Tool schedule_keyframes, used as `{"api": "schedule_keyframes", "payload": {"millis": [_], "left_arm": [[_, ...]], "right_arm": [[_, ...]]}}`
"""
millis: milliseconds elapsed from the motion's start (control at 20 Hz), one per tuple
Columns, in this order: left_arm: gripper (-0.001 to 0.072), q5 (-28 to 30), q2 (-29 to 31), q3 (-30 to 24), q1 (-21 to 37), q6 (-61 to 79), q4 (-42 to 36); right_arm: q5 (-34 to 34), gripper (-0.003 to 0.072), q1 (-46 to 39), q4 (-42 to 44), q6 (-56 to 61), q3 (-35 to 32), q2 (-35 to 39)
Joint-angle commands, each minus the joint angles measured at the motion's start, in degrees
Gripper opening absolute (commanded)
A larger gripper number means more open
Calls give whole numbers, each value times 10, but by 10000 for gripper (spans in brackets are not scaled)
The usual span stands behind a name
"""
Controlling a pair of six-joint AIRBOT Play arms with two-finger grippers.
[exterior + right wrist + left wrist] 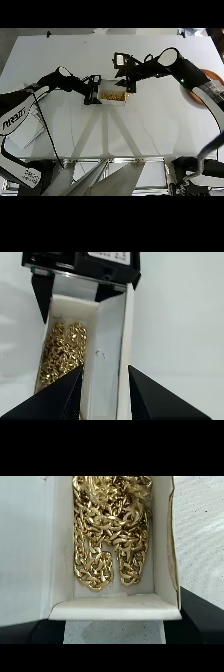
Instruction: Fold the box and place the chain.
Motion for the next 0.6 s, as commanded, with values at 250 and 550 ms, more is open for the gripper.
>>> {"api": "schedule_keyframes", "payload": {"millis": [250,550], "left_arm": [[323,0,0,0,0,0,0],[323,0,0,0,0,0,0]], "right_arm": [[89,319,-118,-94,45,0,11],[103,560,-115,-66,-8,0,-122]]}}
